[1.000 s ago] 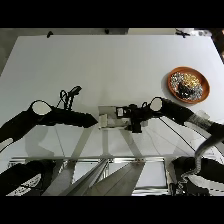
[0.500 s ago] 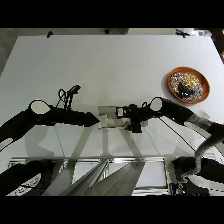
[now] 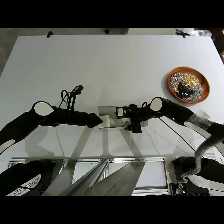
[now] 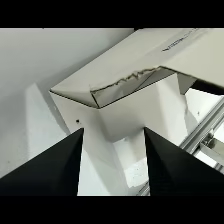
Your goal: Fold the box and place the chain.
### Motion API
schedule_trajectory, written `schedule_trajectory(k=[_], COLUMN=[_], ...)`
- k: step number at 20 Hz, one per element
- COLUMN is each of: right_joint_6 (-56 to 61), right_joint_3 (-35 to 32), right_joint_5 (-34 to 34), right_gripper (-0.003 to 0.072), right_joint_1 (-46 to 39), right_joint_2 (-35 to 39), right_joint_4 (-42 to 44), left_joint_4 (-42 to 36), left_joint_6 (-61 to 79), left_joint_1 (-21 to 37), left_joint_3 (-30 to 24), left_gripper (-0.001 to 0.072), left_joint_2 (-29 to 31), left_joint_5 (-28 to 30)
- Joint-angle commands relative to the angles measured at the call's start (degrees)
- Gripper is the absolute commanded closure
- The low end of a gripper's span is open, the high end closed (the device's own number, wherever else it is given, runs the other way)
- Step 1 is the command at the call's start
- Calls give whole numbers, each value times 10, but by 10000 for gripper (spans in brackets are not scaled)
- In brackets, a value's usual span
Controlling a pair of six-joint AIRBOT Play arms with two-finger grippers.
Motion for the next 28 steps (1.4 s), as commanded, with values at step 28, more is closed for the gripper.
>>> schedule_trajectory(k=[28], right_joint_6=[0], right_joint_3=[0], right_joint_5=[0], right_gripper=[137], right_joint_1=[0], right_joint_2=[0], right_joint_4=[0], left_joint_4=[471], left_joint_6=[-775], left_joint_1=[-218], left_joint_3=[242], left_gripper=[271], left_joint_2=[-153], left_joint_5=[-143])
